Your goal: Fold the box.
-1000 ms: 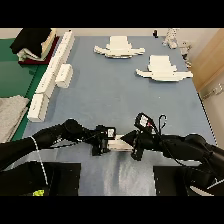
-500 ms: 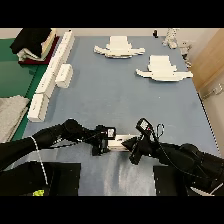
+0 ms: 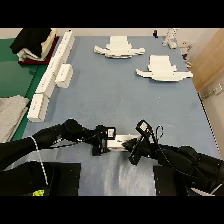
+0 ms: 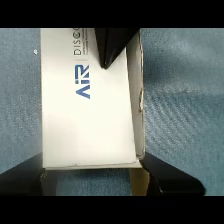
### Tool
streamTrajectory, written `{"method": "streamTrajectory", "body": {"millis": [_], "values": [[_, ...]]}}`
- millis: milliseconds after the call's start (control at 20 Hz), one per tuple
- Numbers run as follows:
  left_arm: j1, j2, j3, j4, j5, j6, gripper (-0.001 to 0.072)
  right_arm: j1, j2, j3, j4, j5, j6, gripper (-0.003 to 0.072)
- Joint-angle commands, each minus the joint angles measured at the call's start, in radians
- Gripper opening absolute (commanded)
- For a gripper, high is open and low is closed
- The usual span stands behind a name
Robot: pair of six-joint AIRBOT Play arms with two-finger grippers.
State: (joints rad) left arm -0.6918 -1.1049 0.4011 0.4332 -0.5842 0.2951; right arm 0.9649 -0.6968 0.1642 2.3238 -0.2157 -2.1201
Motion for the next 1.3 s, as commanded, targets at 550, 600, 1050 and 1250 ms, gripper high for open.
{"method": "streamTrajectory", "body": {"millis": [550, 600, 1050, 1250], "values": [[0.000, 0.000, 0.001, 0.000, 0.000, 0.001, 0.0599, 0.001, 0.068, -0.002, -0.027, 0.006, -0.035, 0.0000], [0.000, 0.000, 0.001, 0.000, 0.000, 0.001, 0.0599, 0.001, 0.071, -0.002, -0.029, 0.005, -0.043, 0.0001], [0.000, 0.000, 0.001, 0.000, 0.000, 0.001, 0.0599, 0.001, 0.072, -0.034, -0.058, -0.002, -0.046, 0.0001], [0.000, 0.000, 0.001, 0.000, 0.000, 0.001, 0.0599, 0.001, 0.072, -0.040, -0.058, -0.002, -0.046, 0.0001]]}}
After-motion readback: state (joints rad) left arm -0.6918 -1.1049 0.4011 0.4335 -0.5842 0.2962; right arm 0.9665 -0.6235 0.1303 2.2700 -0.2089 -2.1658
